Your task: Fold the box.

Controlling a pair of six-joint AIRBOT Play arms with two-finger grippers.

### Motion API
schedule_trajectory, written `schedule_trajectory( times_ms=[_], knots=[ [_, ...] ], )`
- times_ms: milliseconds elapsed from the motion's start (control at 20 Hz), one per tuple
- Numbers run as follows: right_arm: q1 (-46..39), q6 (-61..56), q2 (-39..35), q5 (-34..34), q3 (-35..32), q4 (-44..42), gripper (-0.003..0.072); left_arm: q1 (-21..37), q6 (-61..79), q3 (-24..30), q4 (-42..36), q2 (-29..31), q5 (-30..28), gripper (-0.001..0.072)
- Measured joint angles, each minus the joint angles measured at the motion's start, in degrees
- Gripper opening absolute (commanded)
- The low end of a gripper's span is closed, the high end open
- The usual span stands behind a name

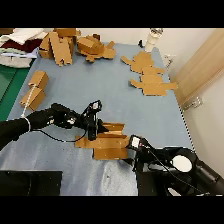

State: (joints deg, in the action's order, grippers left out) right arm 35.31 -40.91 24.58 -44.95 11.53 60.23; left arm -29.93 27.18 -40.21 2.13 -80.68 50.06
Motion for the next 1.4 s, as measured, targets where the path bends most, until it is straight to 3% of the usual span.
schedule_trajectory(
  times_ms=[350, 1000, 1300, 1400],
  knots=[
    [0.1, 0.7, 6.1, 7.9, 0.8, -5.0, 0.0562, 0.0, 0.0, 0.0, 0.0, 0.0, 0.0, 0.0015],
    [-0.1, 2.8, 6.8, 6.4, 1.4, -9.7, 0.0559, 0.0, 0.0, 0.0, 0.0, 0.0, 0.0, 0.0015],
    [-0.2, 3.4, 6.8, 10.5, 2.8, -23.5, 0.0559, 0.0, 0.0, 0.0, 0.0, 0.0, 0.0, 0.0015],
    [0.5, 6.2, 6.8, 10.4, 4.5, -23.8, 0.0559, 0.0, 0.0, 0.0, 0.0, 0.0, 0.0, 0.0015]
  ],
)
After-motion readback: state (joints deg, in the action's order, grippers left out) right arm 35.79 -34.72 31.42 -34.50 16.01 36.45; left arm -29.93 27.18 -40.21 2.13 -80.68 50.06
